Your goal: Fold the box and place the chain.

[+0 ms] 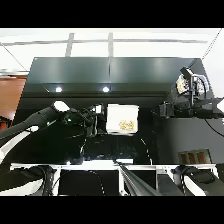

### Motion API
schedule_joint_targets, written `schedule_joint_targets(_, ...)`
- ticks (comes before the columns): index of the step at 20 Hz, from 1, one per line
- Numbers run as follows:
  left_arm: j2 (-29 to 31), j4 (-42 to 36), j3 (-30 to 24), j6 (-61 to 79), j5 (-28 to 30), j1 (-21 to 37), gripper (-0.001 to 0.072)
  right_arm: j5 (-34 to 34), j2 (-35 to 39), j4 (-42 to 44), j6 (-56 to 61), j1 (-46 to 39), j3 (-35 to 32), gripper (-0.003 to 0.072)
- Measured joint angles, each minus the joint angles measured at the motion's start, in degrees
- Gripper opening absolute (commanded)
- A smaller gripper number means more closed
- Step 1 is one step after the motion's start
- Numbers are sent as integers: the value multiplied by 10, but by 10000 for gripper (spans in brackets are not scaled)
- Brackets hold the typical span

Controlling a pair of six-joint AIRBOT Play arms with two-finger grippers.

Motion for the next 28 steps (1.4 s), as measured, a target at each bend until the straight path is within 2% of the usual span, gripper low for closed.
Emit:
schedule_joint_targets(11,-29,21,33,-50,32,-22,713,-2,0,0,0,0,0,283)
schedule_joint_targets(17,-31,42,36,-26,33,-48,694,-9,0,0,0,0,0,283)
schedule_joint_targets(28,-35,45,42,-35,48,-54,694,-13,0,-9,0,0,0,283)
